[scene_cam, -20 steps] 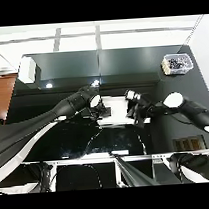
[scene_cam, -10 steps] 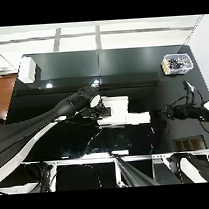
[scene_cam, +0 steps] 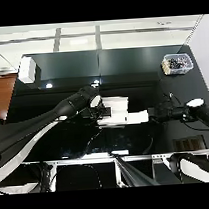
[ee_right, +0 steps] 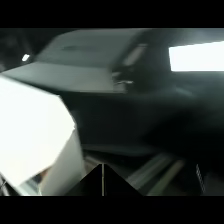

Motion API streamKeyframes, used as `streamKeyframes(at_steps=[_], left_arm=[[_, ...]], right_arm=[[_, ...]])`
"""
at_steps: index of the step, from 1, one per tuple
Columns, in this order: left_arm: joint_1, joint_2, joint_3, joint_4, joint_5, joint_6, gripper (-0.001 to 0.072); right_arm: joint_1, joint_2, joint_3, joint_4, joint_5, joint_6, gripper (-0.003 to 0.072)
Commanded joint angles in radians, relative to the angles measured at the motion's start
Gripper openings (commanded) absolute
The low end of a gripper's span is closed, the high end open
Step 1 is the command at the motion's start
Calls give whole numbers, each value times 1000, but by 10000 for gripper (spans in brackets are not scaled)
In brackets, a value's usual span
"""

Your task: Fold the box and place the chain.

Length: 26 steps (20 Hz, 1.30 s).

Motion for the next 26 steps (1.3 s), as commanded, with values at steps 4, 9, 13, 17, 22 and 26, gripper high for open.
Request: streamKeyframes(at_steps=[4,9,13,17,22,26], left_arm=[[1,0,0,0,0,0,27],[1,0,0,0,0,0,27],[1,0,0,0,0,0,27],[1,0,0,0,-1,0,27],[1,0,0,1,1,0,27],[1,0,0,1,0,0,27]], right_arm=[[45,-32,126,72,156,-77,473],[148,-32,134,76,109,6,516],[305,-32,169,70,-21,94,470],[437,-32,255,-182,-117,391,469],[607,-35,398,-593,-138,850,468],[740,-55,488,-899,-84,1213,400]])
